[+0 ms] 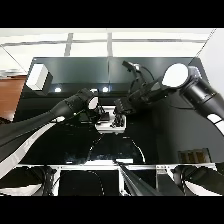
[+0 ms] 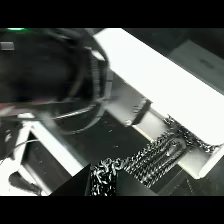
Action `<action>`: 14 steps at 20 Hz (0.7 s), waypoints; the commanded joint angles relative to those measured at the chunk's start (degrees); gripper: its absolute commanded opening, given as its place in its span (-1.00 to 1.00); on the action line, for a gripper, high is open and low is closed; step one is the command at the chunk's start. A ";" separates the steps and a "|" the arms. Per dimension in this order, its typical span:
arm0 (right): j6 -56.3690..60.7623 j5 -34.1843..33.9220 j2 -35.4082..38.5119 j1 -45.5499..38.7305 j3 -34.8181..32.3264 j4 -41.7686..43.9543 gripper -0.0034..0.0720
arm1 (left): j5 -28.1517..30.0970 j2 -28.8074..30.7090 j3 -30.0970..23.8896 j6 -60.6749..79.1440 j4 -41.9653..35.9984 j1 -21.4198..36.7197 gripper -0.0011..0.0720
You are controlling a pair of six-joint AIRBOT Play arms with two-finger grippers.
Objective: Fold the box and place the chain.
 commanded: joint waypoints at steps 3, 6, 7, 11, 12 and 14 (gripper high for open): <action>0.15 -10.45 0.02 0.17 -6.14 -0.15 -0.88 | 0.00 -0.04 0.00 0.04 -0.04 0.04 -0.90; 0.17 -12.79 0.02 0.17 -6.12 0.50 -0.86 | 0.00 -0.04 0.00 0.02 -0.04 0.04 -0.90; 0.20 -12.52 0.02 0.17 -6.12 0.48 -0.63 | -0.02 -0.04 0.00 0.02 -0.04 0.04 -0.90; 1.29 -9.60 0.76 -1.97 -6.12 0.09 -0.20 | -0.02 -0.04 0.00 0.02 -0.07 0.04 -0.90; 1.25 -7.10 1.81 -3.67 -6.12 -0.63 -0.20 | -0.02 -0.04 0.00 0.02 -0.07 0.04 -0.90; 1.27 -1.90 5.46 -7.74 -6.12 -5.55 -0.20 | 0.00 -0.04 0.00 0.02 -0.07 0.04 -0.90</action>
